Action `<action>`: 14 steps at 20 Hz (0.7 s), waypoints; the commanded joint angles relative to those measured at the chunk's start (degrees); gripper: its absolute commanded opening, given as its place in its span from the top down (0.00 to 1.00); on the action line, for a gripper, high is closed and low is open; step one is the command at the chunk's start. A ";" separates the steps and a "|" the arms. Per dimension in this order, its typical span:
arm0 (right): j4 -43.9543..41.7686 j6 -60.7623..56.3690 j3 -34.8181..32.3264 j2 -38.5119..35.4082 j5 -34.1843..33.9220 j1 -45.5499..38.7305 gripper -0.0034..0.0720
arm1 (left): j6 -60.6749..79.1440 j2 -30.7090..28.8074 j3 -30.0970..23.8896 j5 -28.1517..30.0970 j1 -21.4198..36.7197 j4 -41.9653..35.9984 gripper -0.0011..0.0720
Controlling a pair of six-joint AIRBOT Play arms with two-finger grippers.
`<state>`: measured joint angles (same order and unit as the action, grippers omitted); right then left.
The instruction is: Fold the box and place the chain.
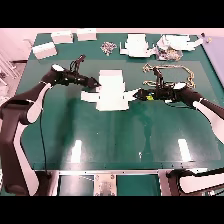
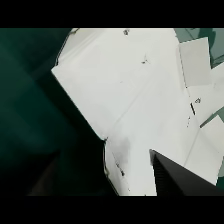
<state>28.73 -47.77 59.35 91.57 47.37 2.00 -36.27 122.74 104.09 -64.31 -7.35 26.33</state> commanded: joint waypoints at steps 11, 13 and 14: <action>0.46 0.02 0.04 0.04 -0.04 0.02 0.95 | 3.61 1.57 1.73 0.33 -2.12 -1.44 0.35; 0.48 0.42 0.04 0.04 -0.07 0.02 0.95 | 3.89 1.57 1.73 -0.74 -2.12 -1.44 0.48; 0.48 0.42 0.04 0.04 -0.09 0.02 0.95 | 4.31 1.73 1.73 -1.73 -2.12 -1.46 0.48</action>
<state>29.08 -47.59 59.35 91.57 47.33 1.98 -32.86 124.33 105.75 -64.49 -9.43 24.93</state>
